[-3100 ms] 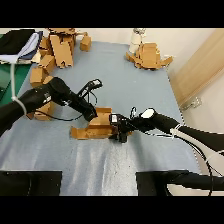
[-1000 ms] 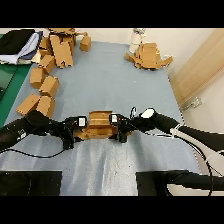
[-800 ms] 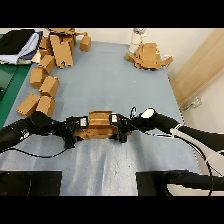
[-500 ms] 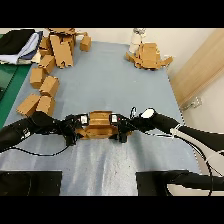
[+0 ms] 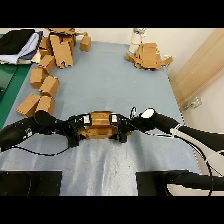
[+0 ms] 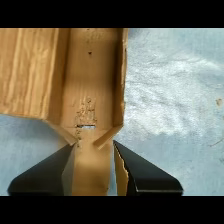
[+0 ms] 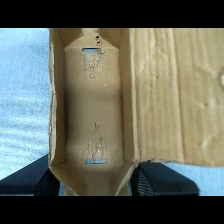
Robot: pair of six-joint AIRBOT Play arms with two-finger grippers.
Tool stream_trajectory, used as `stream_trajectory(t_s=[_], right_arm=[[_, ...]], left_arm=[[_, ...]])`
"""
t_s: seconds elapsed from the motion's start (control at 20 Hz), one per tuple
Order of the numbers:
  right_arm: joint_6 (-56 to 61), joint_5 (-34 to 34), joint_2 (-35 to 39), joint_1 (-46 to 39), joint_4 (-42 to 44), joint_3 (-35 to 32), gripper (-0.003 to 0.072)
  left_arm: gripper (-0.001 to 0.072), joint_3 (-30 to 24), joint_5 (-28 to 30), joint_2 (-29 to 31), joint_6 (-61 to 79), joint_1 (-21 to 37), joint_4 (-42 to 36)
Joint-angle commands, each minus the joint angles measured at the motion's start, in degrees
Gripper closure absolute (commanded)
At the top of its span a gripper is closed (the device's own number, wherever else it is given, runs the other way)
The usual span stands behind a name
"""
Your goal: Fold the box.
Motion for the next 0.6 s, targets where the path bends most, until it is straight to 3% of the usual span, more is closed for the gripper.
stream_trajectory(t_s=[0.0, 0.15, 0.2, 0.25, 0.55], right_arm=[[0.00, 0.04, -0.04, 0.02, 0.00, -0.02, 0.0156], [0.02, 0.02, -0.04, 0.02, 0.00, -0.02, 0.0156], [0.02, 0.04, -0.04, 0.02, 0.00, -0.02, 0.0156], [0.00, 0.04, -0.04, 0.02, 0.00, -0.02, 0.0156], [0.00, 0.04, -0.04, 0.02, 0.00, -0.02, 0.0156]], left_arm=[[0.0366, 0.07, 1.77, -0.98, 0.00, -1.62, -0.20], [0.0379, 0.24, 2.97, -1.01, -0.02, -1.62, -0.24], [0.0570, 0.44, 2.95, -1.01, 0.17, -1.62, -0.20], [0.0600, 0.66, 2.97, -1.01, 0.50, -1.62, -0.24], [0.0605, 1.44, 2.93, -1.01, 0.59, -1.68, -1.55]])
